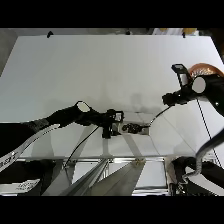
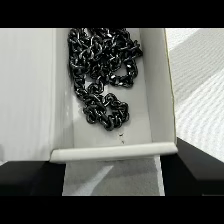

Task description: Fold the box and place the chain.

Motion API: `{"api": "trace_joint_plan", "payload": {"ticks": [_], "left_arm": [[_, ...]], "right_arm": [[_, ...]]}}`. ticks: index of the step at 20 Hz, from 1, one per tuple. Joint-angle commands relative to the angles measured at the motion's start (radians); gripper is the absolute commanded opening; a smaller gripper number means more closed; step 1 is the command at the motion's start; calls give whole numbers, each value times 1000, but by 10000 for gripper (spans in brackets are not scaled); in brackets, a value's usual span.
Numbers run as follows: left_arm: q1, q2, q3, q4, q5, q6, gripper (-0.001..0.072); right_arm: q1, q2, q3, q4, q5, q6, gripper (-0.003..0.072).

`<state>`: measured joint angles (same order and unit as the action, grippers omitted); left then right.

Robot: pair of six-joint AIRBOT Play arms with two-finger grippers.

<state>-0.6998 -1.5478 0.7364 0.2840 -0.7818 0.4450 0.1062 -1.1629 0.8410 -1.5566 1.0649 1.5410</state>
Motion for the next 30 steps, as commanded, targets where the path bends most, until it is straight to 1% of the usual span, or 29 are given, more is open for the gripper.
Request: {"api": "trace_joint_plan", "payload": {"ticks": [1,7,10,13,15,16,18,19,20,21,23,25,27,30], "left_arm": [[0,0,0,0,0,0,314],[0,0,0,0,0,0,314],[0,0,0,0,0,0,314],[0,0,0,0,0,0,314],[0,0,0,0,0,0,314],[0,0,0,0,0,0,314],[0,0,0,0,0,0,314],[0,0,0,0,0,0,314],[0,0,0,0,0,0,314],[0,0,0,0,0,0,314],[0,0,0,0,0,0,314],[0,0,0,0,0,0,314],[0,0,0,0,0,0,314],[0,0,0,0,0,0,314]], "right_arm": [[-19,-66,-39,-7,-34,3,342],[-19,-133,-40,-7,-56,3,341],[-19,-140,-40,-6,-78,3,339],[-19,-154,-40,-6,-71,12,336],[-19,-175,-40,-6,-58,55,334],[-19,-183,-40,-6,-55,56,315],[-19,-191,-40,-6,-56,56,209],[-19,-191,-40,-6,-56,56,131],[-19,-190,-40,-6,-56,55,20],[-19,-185,-40,-6,-56,51,18],[-12,-134,-40,-6,-50,48,18],[3,-37,-40,-6,-35,48,18],[25,74,-40,-6,9,48,18],[71,220,-40,-5,106,47,18]]}}
